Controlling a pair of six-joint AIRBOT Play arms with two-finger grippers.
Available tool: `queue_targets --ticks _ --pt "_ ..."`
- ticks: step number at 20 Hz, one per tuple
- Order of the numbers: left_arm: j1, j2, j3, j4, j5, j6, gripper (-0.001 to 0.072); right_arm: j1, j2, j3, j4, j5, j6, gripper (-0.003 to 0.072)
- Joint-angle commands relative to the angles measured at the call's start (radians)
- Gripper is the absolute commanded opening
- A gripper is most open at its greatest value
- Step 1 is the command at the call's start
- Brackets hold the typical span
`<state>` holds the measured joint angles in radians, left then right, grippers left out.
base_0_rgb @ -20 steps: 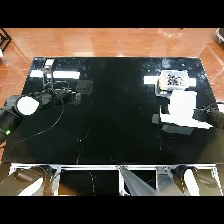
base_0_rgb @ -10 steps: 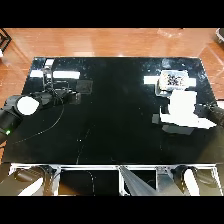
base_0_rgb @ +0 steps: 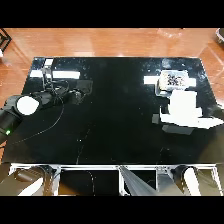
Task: Fold the box and place the chain.
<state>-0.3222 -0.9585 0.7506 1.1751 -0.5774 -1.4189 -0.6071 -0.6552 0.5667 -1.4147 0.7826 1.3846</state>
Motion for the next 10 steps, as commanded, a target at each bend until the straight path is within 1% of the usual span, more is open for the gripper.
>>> queue_targets --ticks 1,3,5,6,8,9,10 --pt "0.000 0.000 0.001 -0.009 -0.015 0.000 0.0631 -0.204 -0.136 0.092 -0.179 -0.027 0.177 0.0704" --pt "0.000 0.000 0.001 -0.009 -0.013 0.000 0.0631 -0.305 -0.261 0.201 -0.142 0.056 0.120 0.0704" --pt "0.000 0.000 0.001 -0.009 -0.007 0.000 0.0631 -0.369 -0.399 0.314 -0.094 0.184 0.019 0.0704" --pt "0.000 0.000 0.001 -0.009 0.002 0.000 0.0632 -0.393 -0.459 0.361 -0.042 0.244 -0.034 0.0704" --pt "0.001 0.000 0.001 -0.005 0.030 0.000 0.0631 -0.448 -0.583 0.454 0.125 0.386 -0.135 0.0703" --pt "0.001 0.000 0.001 -0.004 0.044 0.001 0.0631 -0.480 -0.660 0.501 0.210 0.486 -0.195 0.0704" --pt "0.001 0.000 0.001 -0.004 0.055 0.000 0.0631 -0.509 -0.737 0.546 0.291 0.609 -0.298 0.0704"
